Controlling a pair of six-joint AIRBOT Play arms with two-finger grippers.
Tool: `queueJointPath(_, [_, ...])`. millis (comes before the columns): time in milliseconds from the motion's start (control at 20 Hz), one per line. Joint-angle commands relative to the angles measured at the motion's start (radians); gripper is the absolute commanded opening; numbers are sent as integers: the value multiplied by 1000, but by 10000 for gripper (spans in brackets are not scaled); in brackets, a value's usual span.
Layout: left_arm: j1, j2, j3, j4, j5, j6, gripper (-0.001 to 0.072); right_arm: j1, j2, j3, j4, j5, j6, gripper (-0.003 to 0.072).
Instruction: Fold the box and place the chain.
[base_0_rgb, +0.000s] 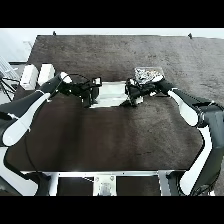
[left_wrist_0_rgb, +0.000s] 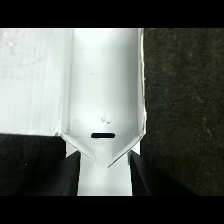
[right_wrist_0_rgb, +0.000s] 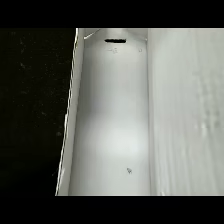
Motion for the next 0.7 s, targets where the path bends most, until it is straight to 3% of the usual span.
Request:
queueJointPath(0, [-12, -2, 0, 3, 31, 0, 346, 0, 0, 0, 1, 0, 0, 518])
queueJointPath(150, [-12, -2, 0, -3, 43, 0, 344, 0, 0, 0, 1, 0, 0, 518])
queueJointPath(200, [-12, -2, 0, -15, 43, 0, 277, 0, 0, 0, 1, 0, 0, 518])
queueJointPath(250, [-12, -2, 0, -21, 43, 0, 148, 0, 0, 0, 1, 0, 0, 518])
queueJointPath(650, [-15, -32, 0, -85, 35, 37, 151, 0, 0, 0, 1, 0, 0, 518])
